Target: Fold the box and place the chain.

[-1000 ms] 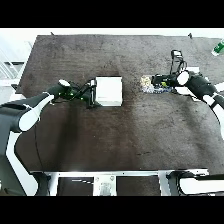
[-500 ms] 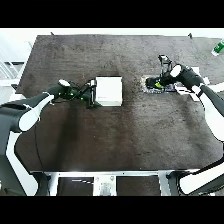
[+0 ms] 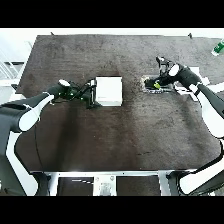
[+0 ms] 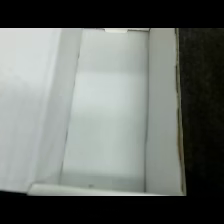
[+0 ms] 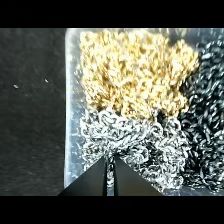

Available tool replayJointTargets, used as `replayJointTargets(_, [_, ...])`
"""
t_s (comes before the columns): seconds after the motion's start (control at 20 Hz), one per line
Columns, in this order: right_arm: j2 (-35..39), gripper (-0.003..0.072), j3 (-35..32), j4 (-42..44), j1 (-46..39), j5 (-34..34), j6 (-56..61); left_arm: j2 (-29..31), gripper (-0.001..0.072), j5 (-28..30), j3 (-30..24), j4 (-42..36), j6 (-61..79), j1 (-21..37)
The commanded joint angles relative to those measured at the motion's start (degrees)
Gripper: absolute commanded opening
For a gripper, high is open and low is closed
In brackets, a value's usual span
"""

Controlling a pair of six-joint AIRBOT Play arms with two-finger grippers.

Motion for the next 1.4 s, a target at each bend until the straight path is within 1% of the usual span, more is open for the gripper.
replayJointTargets(0.0, [2.58, 0.0013, 1.7, 0.02, 0.44, 1.05, -0.22, 0.0, 0.0179, 0.02, 0.04, 0.02, 0.02, 0.02])
replayJointTargets(0.1, [6.56, 0.0013, 1.9, 0.02, 0.59, 2.4, -0.24, 0.0, 0.0179, 0.02, 0.04, 0.02, 0.02, 0.02])
replayJointTargets(0.3, [17.25, 0.0013, 1.9, 0.04, 2.05, 4.79, -1.95, 0.0, 0.0179, 0.02, 0.04, 0.02, 0.02, 0.02])
replayJointTargets(0.45, [25.07, 0.0013, 1.92, 0.04, 4.48, 4.7, -3.37, 0.0, 0.0179, 0.02, 0.04, 0.02, 0.02, 0.02])
replayJointTargets(0.6, [30.18, 0.0013, 1.92, 0.02, 6.8, 3.63, -3.69, 0.0, 0.0179, 0.02, 0.04, 0.02, 0.02, 0.02])
replayJointTargets(0.75, [32.41, 0.0013, 2.08, 0.07, 9.49, 3.34, -4.13, 0.0, 0.0179, 0.02, 0.04, 0.02, 0.02, 0.02])
replayJointTargets(1.05, [32.85, 0.0013, 2.54, 0.07, 16.41, 1.55, -5.75, 0.0, 0.0179, 0.02, 0.04, 0.02, 0.02, 0.02])
replayJointTargets(1.35, [32.85, 0.0013, 6.99, 0.11, 20.9, 0.04, -7.13, 0.0, 0.0179, 0.04, 0.04, 0.02, 0.02, 0.02])
